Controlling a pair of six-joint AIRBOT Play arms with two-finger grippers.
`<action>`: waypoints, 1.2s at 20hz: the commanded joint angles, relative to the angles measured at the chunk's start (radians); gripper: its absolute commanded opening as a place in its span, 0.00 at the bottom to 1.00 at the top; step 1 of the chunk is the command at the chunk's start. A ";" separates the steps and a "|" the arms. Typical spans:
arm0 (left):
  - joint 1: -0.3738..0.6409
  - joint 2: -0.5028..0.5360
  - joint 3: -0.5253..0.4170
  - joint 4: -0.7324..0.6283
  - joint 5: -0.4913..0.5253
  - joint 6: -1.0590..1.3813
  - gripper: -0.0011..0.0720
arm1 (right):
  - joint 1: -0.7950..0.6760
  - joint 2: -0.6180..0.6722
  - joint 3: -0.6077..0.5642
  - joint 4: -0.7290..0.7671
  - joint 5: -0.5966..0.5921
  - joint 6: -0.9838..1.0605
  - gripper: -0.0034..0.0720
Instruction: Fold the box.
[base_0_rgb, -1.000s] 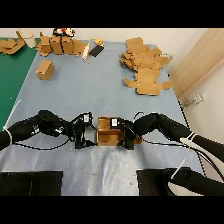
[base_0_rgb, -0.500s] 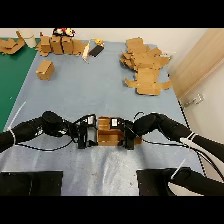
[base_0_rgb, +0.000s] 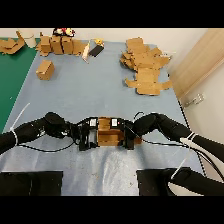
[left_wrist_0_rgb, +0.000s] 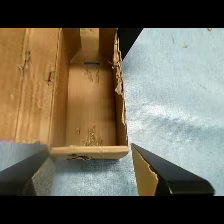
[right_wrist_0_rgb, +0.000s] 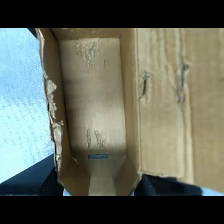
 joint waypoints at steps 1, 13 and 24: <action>-0.017 -0.008 0.005 0.000 0.011 0.000 0.98 | 0.000 0.000 0.000 0.000 0.000 0.000 0.71; -0.044 -0.013 0.011 0.001 0.062 -0.029 0.98 | 0.000 0.000 0.000 0.000 0.000 0.000 0.71; -0.047 -0.012 0.011 0.020 0.042 -0.058 0.98 | 0.000 0.000 0.000 0.000 0.000 0.000 0.71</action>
